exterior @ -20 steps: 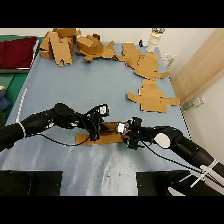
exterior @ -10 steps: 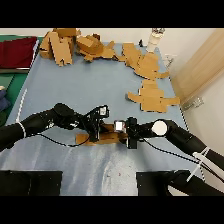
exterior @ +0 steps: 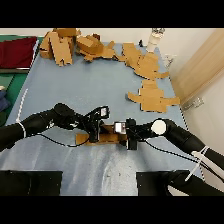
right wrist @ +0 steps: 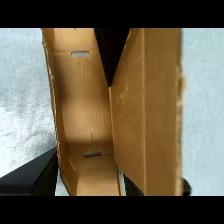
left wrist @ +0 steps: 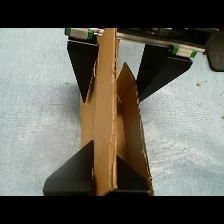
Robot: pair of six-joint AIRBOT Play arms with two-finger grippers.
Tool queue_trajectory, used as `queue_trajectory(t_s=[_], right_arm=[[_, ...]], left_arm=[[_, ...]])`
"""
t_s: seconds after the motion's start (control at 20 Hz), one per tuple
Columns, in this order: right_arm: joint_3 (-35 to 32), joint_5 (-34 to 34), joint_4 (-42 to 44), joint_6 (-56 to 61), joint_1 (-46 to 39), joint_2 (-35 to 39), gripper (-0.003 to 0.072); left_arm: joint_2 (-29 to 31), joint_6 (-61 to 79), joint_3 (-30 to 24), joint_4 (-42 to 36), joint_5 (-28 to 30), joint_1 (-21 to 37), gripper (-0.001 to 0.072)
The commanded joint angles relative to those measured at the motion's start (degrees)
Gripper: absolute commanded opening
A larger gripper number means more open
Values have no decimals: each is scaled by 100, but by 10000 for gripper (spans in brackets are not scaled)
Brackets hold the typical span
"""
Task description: Fold the box.
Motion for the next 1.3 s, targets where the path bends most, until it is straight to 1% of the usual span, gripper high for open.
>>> queue_trajectory(t_s=[0.0,0.55,0.6,0.75,0.8,0.95,1.25], right_arm=[[4,15,22,-13,0,-7,561],[4,61,24,-11,2,-9,565],[4,59,22,-4,0,-9,608],[4,22,20,96,0,-9,609],[2,-66,20,101,0,-9,720],[-22,-258,-7,444,-42,-15,720],[-20,-96,-59,529,-63,-42,718]], left_arm=[[0,9,2,-4,133,4,13],[0,7,2,-4,177,4,14],[0,7,2,-4,175,4,14],[0,7,2,-4,177,4,14],[0,7,2,-4,175,4,13],[0,7,2,-4,175,4,14],[0,9,2,-4,186,4,13]])
